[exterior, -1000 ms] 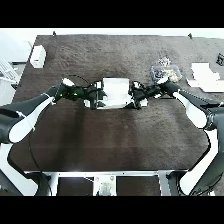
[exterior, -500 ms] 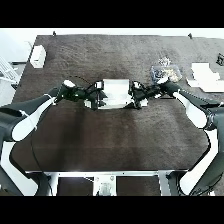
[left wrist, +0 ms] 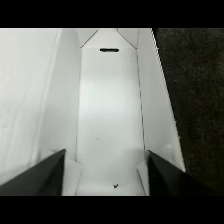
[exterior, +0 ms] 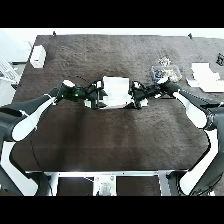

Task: Fold the box and place the chain.

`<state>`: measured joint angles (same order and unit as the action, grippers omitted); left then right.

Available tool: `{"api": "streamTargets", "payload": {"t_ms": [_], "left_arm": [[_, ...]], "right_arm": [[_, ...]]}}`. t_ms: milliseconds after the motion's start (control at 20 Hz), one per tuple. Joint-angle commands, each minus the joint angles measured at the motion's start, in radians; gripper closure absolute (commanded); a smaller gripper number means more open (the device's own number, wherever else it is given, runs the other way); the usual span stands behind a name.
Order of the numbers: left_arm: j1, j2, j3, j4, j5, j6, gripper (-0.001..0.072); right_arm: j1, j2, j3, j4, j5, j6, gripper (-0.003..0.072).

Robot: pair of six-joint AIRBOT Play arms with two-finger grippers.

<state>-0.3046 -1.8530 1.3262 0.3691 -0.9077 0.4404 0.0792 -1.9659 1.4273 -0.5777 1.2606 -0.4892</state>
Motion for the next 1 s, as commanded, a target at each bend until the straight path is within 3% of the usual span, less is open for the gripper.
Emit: {"api": "streamTargets", "payload": {"t_ms": [0,50,200,250,950], "left_arm": [[0.0,-0.001,0.0,0.001,0.007,0.006,0.0279],[0.001,0.0,0.0,0.002,0.01,0.006,0.0348],[0.001,0.0,0.001,0.014,0.018,0.006,0.0661],[0.003,0.001,0.001,0.018,0.018,0.006,0.0686],[0.25,0.15,0.0,0.02,-0.266,-0.09,0.0687]], "right_arm": [[0.001,0.0,0.0,0.0,0.001,0.0,0.0096],[0.001,0.0,0.0,0.0,0.001,0.0,0.0096],[0.001,0.0,0.0,0.0,0.001,0.0,0.0096],[0.001,0.0,0.0,0.0,0.001,0.0,0.0095],[0.001,0.0,0.0,0.0,0.001,0.0,0.0096]]}}
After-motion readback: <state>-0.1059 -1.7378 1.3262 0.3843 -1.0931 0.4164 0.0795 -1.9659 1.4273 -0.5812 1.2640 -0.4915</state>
